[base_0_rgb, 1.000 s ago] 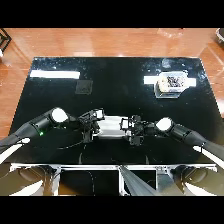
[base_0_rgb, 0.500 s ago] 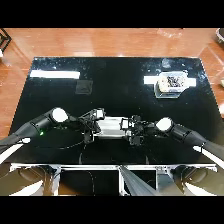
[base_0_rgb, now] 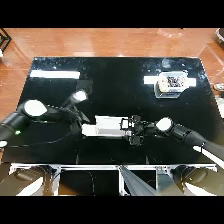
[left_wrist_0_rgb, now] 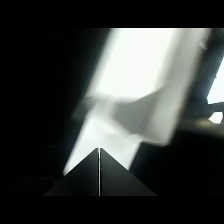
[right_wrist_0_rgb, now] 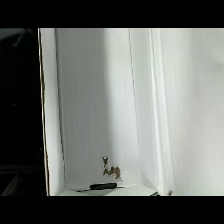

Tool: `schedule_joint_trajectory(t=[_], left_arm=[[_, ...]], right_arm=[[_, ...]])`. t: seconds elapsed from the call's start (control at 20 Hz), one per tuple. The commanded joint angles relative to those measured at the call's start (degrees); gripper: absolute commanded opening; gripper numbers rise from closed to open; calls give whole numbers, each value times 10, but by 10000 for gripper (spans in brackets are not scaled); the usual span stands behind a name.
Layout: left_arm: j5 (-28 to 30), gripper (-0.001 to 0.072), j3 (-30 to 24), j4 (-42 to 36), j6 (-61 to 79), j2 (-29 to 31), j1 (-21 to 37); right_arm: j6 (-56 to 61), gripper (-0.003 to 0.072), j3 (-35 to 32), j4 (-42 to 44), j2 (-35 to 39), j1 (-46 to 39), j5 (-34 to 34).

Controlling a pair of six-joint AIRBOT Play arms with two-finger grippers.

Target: Fold the box and place the chain.

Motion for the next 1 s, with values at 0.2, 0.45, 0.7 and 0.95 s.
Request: schedule_joint_trajectory(t=[0.2,0.45,0.7,0.95], left_arm=[[-95,30,-67,3,-374,-7,236],[-76,29,-107,-87,-379,-111,204],[-15,29,-107,-121,-381,-172,126],[-11,29,-107,-186,-324,-184,102]], right_arm=[[0,246,0,0,0,0,0],[0,246,0,0,0,0,0],[0,246,0,0,0,0,0],[0,246,0,0,0,0,0]])
